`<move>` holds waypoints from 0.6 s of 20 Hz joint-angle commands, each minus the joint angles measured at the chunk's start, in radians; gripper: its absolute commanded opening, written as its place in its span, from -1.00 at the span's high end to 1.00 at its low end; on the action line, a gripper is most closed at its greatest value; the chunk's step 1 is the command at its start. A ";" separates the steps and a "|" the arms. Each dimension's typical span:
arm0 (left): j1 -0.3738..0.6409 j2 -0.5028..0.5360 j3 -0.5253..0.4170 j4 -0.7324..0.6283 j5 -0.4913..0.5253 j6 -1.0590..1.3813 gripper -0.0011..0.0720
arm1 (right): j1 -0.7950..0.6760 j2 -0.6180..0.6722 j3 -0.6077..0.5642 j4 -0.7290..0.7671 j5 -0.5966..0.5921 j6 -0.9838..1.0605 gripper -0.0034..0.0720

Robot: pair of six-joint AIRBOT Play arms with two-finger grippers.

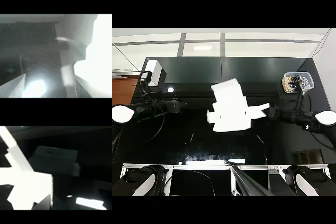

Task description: Fold the box and place the chain.

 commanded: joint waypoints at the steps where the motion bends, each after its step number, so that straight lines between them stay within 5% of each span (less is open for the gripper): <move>1: -0.066 -0.061 0.002 -0.061 -0.010 0.000 -0.99 | 0.082 0.032 -0.072 0.014 -0.079 -0.083 0.89; 4: -0.069 -0.166 0.034 -0.202 -0.077 0.039 -0.99 | 0.121 0.032 -0.074 0.011 -0.115 -0.086 0.88; 8: -0.069 -0.335 0.068 -0.535 -0.175 0.390 -0.99 | 0.127 0.032 -0.074 0.011 -0.114 -0.085 0.88; 12: -0.063 -0.526 0.169 -0.552 -0.294 0.598 -0.99 | 0.127 0.032 -0.074 0.011 -0.114 -0.085 0.88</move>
